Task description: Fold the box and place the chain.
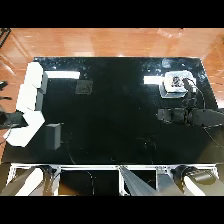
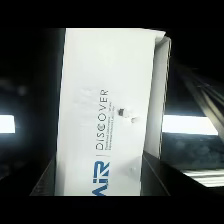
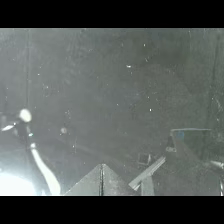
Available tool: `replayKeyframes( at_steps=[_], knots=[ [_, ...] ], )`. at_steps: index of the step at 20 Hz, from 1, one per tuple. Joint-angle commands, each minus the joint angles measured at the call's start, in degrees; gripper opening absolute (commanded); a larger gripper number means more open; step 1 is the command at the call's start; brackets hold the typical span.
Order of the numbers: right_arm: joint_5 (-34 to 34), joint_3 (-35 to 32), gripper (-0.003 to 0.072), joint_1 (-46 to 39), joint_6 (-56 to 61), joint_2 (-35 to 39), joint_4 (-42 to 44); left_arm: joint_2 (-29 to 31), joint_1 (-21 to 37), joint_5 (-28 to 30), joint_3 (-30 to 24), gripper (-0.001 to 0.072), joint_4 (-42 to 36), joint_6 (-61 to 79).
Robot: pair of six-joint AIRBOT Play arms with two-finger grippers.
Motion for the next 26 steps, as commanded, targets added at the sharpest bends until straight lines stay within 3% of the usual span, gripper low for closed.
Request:
replayKeyframes(
  at_steps=[1, 3, 6, 12, 15, 18, 19, 20, 22, 26],
  knots=[
    [1.2, 0.0, 0.0023, 0.0, -0.5, 0.0, 0.3, 0.3, 15.0, 5.5, -1.7, 0.0021, -2.4, 9.3],
    [1.8, 0.0, 0.0024, 0.0, 0.0, 0.0, 0.6, 0.0, 20.1, 11.6, -3.0, 0.0021, -6.1, 16.3],
    [2.5, 0.0, 0.0024, 0.0, 1.6, 0.0, 0.7, -1.9, 23.4, 20.0, -4.7, 0.0022, -8.2, 18.9],
    [2.8, 0.0, 0.0024, 0.0, 4.6, 0.0, 0.7, -12.0, 23.3, 21.1, -5.7, 0.0021, -18.1, 31.2],
    [2.8, 0.0, 0.0024, 0.0, 5.8, 0.0, 0.7, -14.2, 21.8, 22.7, -5.7, 0.0030, -17.9, 34.4],
    [2.8, 0.0, 0.0025, 0.0, 6.3, 0.0, 0.7, -14.8, 19.5, 27.2, -5.7, 0.0448, -17.4, 34.4],
    [2.8, 0.0, 0.0024, 0.0, 6.4, 0.0, 0.7, -14.8, 18.6, 29.6, -5.6, 0.0652, -17.5, 34.4],
    [2.6, 0.0, 0.0024, 0.0, 6.4, 0.0, 0.7, -14.8, 17.6, 32.1, -5.5, 0.0648, -17.5, 34.1],
    [2.6, 0.0, 0.0024, 0.0, 6.4, 0.0, 0.7, -14.8, 15.7, 31.9, -3.4, 0.0648, -17.6, 33.5],
    [3.2, 1.0, 0.0024, 0.0, 6.1, 0.0, -0.4, -14.7, 11.2, 24.5, 4.0, 0.0640, -20.2, 25.3]
  ],
)
